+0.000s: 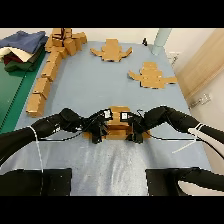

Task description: Fold the box.

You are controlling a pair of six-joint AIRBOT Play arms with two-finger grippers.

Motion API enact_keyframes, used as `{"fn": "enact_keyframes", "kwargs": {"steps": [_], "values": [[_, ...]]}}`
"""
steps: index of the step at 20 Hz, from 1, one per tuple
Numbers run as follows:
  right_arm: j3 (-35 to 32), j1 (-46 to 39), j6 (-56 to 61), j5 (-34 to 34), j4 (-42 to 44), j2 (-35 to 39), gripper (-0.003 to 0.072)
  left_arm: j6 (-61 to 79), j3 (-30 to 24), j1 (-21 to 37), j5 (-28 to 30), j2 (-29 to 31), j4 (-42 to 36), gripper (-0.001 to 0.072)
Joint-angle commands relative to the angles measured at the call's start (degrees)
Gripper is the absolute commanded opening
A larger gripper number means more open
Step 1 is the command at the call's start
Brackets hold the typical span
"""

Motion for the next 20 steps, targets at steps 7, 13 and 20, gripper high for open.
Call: {"fn": "enact_keyframes", "kwargs": {"steps": [7, 13, 20], "values": [[0.00, 0.04, 0.02, 0.02, -0.09, -0.02, 0.0562, 0.37, 0.02, -1.05, -1.25, -2.21, -1.14, 0.0538], [0.00, 0.04, 0.02, 0.02, -0.09, -0.02, 0.0562, -5.33, 0.04, -0.94, 0.22, -0.61, 2.82, 0.0032], [0.00, 0.04, 0.02, 0.02, -0.09, -0.02, 0.0563, -53.83, 0.00, -0.94, -8.31, 17.94, 35.71, 0.0012]]}}
